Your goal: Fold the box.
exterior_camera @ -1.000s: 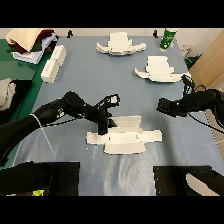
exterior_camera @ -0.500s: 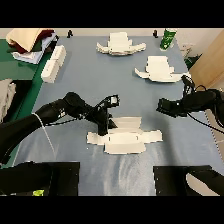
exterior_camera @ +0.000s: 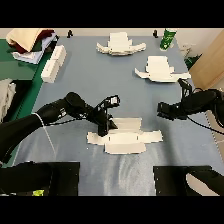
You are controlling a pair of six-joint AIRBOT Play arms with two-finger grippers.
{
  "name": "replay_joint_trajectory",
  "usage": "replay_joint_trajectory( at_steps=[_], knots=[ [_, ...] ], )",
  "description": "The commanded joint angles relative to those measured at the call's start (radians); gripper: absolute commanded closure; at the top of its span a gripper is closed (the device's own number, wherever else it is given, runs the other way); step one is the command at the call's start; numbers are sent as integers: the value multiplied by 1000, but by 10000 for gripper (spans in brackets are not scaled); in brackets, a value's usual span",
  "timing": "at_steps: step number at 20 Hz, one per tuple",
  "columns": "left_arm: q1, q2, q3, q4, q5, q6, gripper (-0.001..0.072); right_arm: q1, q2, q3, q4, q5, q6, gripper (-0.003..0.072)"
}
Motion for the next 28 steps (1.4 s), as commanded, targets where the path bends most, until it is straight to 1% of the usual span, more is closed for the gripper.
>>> replay_joint_trajectory(
  at_steps=[1, 3, 5, 7, 9, 10, 11, 12, 15, 19, 22, 24, 26, 28],
  knots=[
    [0, -1, 0, 2, 2, 1, 696, 36, 24, -2, 35, -139, -79, 683],
    [0, -1, 0, 2, 2, 1, 696, 135, 79, -26, 34, -163, -80, 684],
    [0, -1, 0, 2, 2, 1, 697, 296, 161, -84, 34, -158, -121, 685],
    [0, -1, 0, 2, 2, 1, 696, 511, 267, -168, 29, -99, -227, 685],
    [0, -1, 0, 2, 2, 1, 696, 713, 357, -252, -60, 6, -231, 671],
    [0, -1, 0, 2, 2, 1, 696, 795, 378, -282, -129, 41, -232, 488],
    [0, -1, 0, 3, 2, 1, 696, 856, 379, -301, -193, 66, -233, 247],
    [0, -1, 0, 2, 2, 1, 696, 905, 368, -317, -254, 84, -233, 154],
    [0, -1, 0, 2, 2, 1, 697, 956, 299, -327, -372, 120, -233, 153],
    [0, -1, 0, 2, 1, 1, 697, 956, 186, -326, -459, 249, -232, 160],
    [0, -1, 0, 2, 2, 1, 696, 956, 150, -303, -521, 311, -185, 161],
    [0, -1, 0, 2, 2, 1, 696, 955, 153, -268, -587, 295, -109, 161],
    [0, -1, 0, 2, 2, 1, 697, 955, 153, -229, -670, 239, -4, 161],
    [0, -1, 0, 2, 2, 1, 697, 955, 153, -193, -692, 195, 45, 161]
  ],
)
